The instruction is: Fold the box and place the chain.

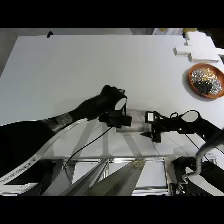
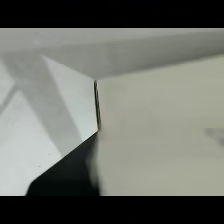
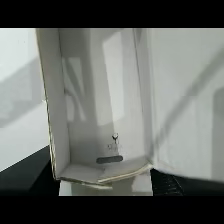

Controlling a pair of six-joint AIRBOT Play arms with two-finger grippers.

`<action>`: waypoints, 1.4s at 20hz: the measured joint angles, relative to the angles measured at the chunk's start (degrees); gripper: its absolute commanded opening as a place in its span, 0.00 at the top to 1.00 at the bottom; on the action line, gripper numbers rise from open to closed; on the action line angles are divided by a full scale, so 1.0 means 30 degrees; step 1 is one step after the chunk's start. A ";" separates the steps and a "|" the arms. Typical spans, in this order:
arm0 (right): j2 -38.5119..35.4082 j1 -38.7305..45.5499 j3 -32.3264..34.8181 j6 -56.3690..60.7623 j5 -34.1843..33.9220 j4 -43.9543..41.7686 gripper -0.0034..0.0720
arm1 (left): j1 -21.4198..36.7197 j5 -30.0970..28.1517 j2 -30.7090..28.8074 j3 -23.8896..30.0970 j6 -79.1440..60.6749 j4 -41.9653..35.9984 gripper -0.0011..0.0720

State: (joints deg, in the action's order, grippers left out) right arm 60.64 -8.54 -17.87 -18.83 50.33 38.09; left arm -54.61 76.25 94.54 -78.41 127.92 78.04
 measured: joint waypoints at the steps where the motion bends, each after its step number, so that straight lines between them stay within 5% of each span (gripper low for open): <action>1: -0.0015 -0.0015 -0.0029 0.0124 -0.0146 -0.0138 0.42 | 0.0117 0.0029 -0.0321 0.0022 -0.0503 0.0007 0.29; 2: -0.0015 -0.0007 -0.0029 0.0138 -0.0015 -0.0124 0.42 | 0.0233 0.0240 -0.0634 0.0036 -0.0860 0.0087 0.21; 10: -0.0007 -0.0007 -0.0022 0.0175 -0.0022 -0.0255 0.42 | 0.0845 0.0685 -0.3177 0.0109 -0.5224 0.0007 0.19; 11: -0.0007 -0.0007 -0.0022 0.0175 -0.0022 -0.0255 0.42 | 0.0976 0.0991 -0.3796 0.0255 -0.6266 0.0044 0.12; 12: -0.0007 -0.0007 -0.0022 0.0175 -0.0022 -0.0262 0.42 | 0.1093 0.1311 -0.4495 0.0517 -0.7366 0.0029 0.04; 15: -0.0007 -0.0007 -0.0029 0.0175 -0.0015 -0.0262 0.42 | 0.1588 0.1537 -0.7308 0.2514 -1.1664 -0.0357 0.04; 21: -0.0007 -0.0007 -0.0022 0.0182 -0.0015 -0.0262 0.42 | 0.3942 -0.2936 -1.0615 1.0302 -2.7460 -0.4969 0.04; 28: -0.0007 -0.0007 -0.0022 0.0182 -0.0015 -0.0270 0.42 | 0.5107 -0.9806 -0.7388 1.3398 -4.1710 -1.2466 0.03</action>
State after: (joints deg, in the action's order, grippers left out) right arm 60.62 -8.56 -17.93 -18.28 50.28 37.28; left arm -39.29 46.83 72.38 -38.22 2.79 40.64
